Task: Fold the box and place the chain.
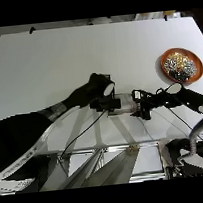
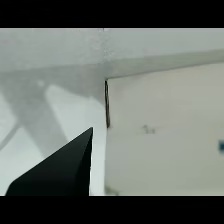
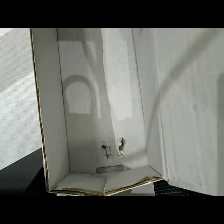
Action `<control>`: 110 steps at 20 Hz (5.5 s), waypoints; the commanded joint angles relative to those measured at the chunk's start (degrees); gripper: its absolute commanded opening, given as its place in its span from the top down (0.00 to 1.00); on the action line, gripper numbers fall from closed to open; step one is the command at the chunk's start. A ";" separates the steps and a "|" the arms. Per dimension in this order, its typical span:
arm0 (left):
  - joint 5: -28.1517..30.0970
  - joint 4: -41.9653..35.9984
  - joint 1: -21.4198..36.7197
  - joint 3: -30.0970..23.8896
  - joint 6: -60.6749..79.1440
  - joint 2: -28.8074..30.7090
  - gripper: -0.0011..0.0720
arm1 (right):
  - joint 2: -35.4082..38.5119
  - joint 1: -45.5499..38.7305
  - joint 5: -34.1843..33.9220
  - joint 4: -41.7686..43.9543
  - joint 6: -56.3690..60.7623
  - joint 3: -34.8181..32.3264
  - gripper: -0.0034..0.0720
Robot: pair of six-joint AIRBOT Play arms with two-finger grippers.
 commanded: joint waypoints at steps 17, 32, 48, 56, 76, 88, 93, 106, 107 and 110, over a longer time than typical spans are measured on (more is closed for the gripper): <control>16.28 -30.91 21.27 -33.42 132.37 24.22 0.04 | 0.04 -0.02 0.02 0.07 0.15 0.00 0.35; 30.23 -56.92 16.70 -35.32 149.33 9.99 0.03 | 0.04 -0.02 0.02 0.07 0.15 0.00 0.35; 27.80 -56.70 16.09 -35.34 149.30 9.51 0.03 | 0.04 -0.02 0.07 0.04 0.15 0.00 0.35; 30.86 -60.81 14.03 -35.32 149.28 7.45 0.10 | 0.04 -0.02 0.07 0.04 0.15 0.00 0.35; 30.14 -60.24 13.86 -35.32 149.04 7.45 0.56 | 0.04 -0.02 0.15 0.11 0.17 0.00 0.35; 30.01 -60.26 13.86 -35.32 149.04 7.45 0.56 | 9.18 -4.35 5.29 -8.17 15.08 0.02 0.03; 29.99 -60.26 13.86 -35.32 149.04 7.45 0.56 | 22.49 -8.24 7.89 -8.39 18.29 0.00 0.19; 29.97 -60.26 13.86 -35.32 149.04 7.45 0.56 | 24.68 -8.22 3.98 11.17 18.71 0.00 0.93; 29.99 -60.26 13.86 -35.32 149.04 7.45 0.56 | 22.62 -8.22 4.04 12.17 18.71 0.00 0.93; 29.99 -60.26 13.86 -35.32 149.04 7.45 0.56 | 15.39 -5.84 0.59 13.18 18.71 0.00 0.93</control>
